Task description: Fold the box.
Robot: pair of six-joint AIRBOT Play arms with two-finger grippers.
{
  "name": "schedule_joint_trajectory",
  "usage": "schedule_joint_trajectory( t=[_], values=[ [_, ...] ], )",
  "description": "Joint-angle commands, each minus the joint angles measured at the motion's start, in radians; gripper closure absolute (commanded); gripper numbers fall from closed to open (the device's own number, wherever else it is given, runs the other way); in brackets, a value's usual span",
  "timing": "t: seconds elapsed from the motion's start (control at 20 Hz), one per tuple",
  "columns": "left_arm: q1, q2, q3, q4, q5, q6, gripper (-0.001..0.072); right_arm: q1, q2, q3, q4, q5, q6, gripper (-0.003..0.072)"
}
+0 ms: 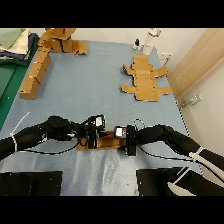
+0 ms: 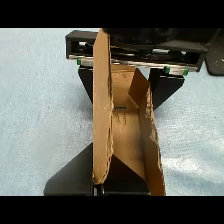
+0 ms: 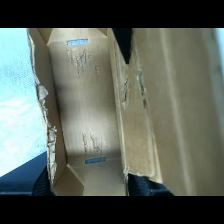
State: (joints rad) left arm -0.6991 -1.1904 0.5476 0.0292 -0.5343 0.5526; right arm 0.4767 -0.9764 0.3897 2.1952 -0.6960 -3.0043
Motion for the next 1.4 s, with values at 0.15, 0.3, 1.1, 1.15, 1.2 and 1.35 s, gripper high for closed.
schedule_joint_trajectory(
  t=[0.15, 0.3, 1.1, 1.15, 1.2, 1.35],
  values=[
    [0.0, 0.0, 0.0, 0.0, 0.001, 0.0, 0.0697, 0.001, -0.001, -0.001, -0.002, 0.0, 0.0, 0.0176],
    [0.0, 0.0, 0.0, 0.0, 0.001, 0.0, 0.0697, 0.001, -0.001, -0.001, -0.002, 0.0, 0.0, 0.0176],
    [0.0, 0.0, 0.0, -0.008, 0.002, 0.0, 0.0697, 0.0, -0.001, -0.001, -0.034, -0.031, 0.019, 0.0162],
    [0.0, 0.0, 0.0, -0.008, 0.002, 0.0, 0.0697, 0.0, -0.001, -0.001, -0.037, -0.038, 0.018, 0.0162],
    [0.0, 0.0, 0.0, -0.008, 0.002, 0.0, 0.0697, 0.0, -0.001, 0.0, -0.045, -0.047, 0.018, 0.0161],
    [0.0, 0.0, 0.0, -0.008, 0.002, 0.0, 0.0697, 0.0, 0.014, 0.0, -0.08, -0.066, 0.018, 0.0161]
  ],
)
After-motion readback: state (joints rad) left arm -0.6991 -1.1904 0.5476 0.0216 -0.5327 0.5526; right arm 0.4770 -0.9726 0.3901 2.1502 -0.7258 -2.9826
